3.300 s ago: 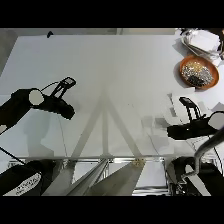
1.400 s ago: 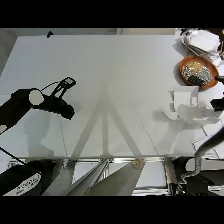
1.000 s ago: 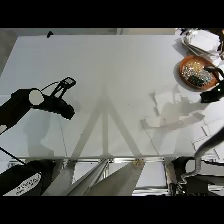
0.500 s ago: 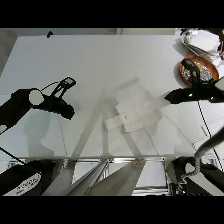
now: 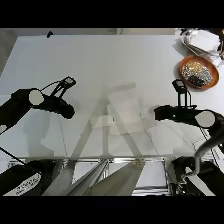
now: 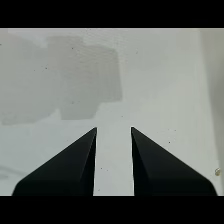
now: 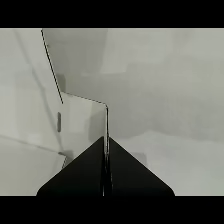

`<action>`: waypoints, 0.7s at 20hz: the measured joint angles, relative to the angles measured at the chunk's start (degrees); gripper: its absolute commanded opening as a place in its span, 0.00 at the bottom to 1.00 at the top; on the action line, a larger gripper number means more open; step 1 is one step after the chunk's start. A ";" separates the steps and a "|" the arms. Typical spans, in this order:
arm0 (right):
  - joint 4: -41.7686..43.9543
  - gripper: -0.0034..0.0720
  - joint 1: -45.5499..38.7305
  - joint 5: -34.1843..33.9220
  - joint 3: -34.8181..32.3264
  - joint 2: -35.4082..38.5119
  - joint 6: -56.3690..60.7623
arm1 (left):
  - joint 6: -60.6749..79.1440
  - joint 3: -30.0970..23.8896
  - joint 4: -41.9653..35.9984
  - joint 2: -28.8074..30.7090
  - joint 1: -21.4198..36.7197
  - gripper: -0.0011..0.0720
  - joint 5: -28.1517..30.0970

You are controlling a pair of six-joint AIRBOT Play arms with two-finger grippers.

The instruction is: Fold the box and place the chain.

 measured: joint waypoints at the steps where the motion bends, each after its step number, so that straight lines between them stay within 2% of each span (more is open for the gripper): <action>1: -0.48 0.06 1.29 -0.90 -0.52 0.24 0.94 | 0.00 0.00 -0.59 0.00 -0.02 0.33 0.09; 9: -1.70 0.06 4.85 -5.14 -1.68 0.76 4.76 | 1.38 0.00 -13.38 0.00 -0.04 0.33 5.55; 10: -1.70 0.07 4.96 -5.29 -1.70 0.76 4.85 | 1.46 0.00 -14.21 0.00 -0.04 0.36 5.68; 11: -1.77 0.07 4.98 -5.40 -1.77 0.76 4.92 | 1.60 0.00 -14.97 0.00 -0.04 0.70 5.86; 12: -1.79 0.07 5.03 -5.51 -1.77 0.76 5.05 | 1.81 0.00 -15.87 0.00 -0.04 0.88 6.16; 14: -1.81 0.07 5.09 -5.60 -1.77 0.76 5.11 | 3.52 0.00 -18.14 0.00 -0.07 0.88 7.08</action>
